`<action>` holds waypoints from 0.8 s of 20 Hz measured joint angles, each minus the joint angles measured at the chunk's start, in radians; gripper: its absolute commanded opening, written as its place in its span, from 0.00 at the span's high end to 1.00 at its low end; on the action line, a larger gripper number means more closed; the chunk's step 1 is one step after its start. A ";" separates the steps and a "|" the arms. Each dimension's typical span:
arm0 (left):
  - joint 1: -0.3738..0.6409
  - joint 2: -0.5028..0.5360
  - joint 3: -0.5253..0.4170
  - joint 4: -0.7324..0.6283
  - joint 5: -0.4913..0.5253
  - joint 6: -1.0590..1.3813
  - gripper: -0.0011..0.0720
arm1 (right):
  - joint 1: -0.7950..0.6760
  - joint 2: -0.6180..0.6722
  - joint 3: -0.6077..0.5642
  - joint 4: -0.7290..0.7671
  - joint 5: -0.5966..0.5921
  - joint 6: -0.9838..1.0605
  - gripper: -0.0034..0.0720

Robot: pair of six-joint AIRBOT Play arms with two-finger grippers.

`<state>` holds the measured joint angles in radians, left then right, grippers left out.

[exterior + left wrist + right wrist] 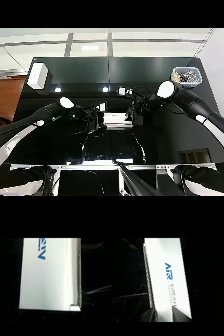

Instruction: Fold the box and place the chain.

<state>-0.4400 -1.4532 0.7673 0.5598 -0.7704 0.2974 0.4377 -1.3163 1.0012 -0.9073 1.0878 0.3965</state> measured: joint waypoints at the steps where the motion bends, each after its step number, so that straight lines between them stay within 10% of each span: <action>1: 0.000 0.000 0.000 0.000 0.000 0.000 0.46 | 0.000 0.000 0.000 -0.003 0.000 0.000 0.66; 16: 0.000 0.000 0.000 0.000 0.000 0.001 0.46 | 0.000 -0.001 0.000 -0.014 0.001 0.000 0.66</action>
<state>-0.4404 -1.4532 0.7673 0.5598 -0.7704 0.2981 0.4381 -1.3174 1.0012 -0.9211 1.0885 0.3965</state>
